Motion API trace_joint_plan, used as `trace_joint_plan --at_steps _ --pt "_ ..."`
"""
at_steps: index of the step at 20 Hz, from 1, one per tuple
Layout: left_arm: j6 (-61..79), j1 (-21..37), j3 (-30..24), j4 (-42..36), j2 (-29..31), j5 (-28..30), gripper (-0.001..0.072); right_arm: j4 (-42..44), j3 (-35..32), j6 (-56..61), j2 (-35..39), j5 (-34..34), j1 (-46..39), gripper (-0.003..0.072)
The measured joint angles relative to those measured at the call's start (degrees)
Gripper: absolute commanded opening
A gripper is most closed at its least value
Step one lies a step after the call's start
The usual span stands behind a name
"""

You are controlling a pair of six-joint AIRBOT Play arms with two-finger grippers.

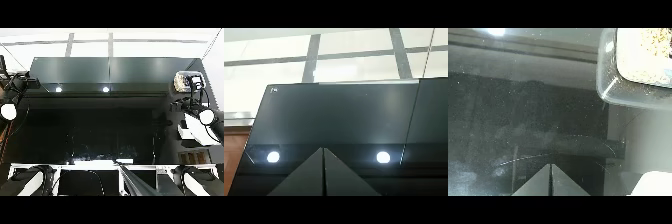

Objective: Fold the box and place the chain.

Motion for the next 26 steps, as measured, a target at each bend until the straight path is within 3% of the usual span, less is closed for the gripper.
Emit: trace_joint_plan --at_steps 20,24,25,26 --pt "-0.11 0.00 0.00 0.00 -3.80 0.07 0.0030 0.04 0.00 0.07 0.00 -1.16 0.00 0.0008" --pt "-1.01 -0.31 0.00 -0.31 -3.80 1.18 0.0030 3.48 0.00 0.11 0.00 -2.25 0.00 0.0009" --pt "-1.68 -0.55 0.00 -0.66 -3.28 1.18 0.0029 4.81 0.04 0.11 0.04 -2.43 0.00 0.0042" --pt "-2.25 -0.90 0.00 -0.83 -2.32 0.83 0.0029 6.01 0.20 0.13 0.07 -2.38 0.00 0.0332"
